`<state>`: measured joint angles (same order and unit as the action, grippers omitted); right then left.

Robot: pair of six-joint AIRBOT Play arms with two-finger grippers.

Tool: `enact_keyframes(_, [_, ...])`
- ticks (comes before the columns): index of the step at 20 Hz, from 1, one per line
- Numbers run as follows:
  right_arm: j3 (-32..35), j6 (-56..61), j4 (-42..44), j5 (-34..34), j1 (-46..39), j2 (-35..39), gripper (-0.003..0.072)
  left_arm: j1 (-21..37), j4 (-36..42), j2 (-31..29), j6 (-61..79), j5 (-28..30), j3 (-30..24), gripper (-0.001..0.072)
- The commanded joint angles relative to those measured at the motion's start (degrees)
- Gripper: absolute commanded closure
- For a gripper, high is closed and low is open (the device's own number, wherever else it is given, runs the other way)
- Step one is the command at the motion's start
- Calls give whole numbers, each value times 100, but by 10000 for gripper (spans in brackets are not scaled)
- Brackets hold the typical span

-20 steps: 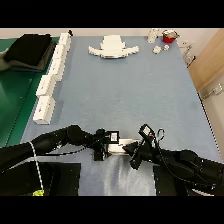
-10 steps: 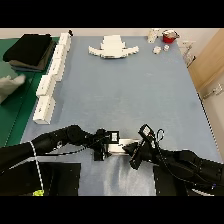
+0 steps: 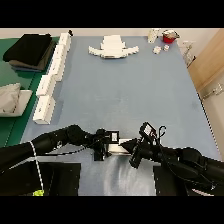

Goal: Fold the box.

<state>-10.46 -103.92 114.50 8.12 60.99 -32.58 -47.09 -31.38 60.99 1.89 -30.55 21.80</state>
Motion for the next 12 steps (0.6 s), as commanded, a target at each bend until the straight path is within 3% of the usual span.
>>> enact_keyframes(1, [-339, -2, -492, 387, -249, 22, 661, 2, -9, 0, 9, 2, -2, 200])
enact_keyframes(7, [-2004, -7, -1788, 3521, -2146, -782, 681, 2, -9, 0, 9, 2, -2, 200])
enact_keyframes(12, [-3713, -870, -1923, 4426, -3665, -2028, 682, 2, -9, 0, 9, 2, -2, 200])
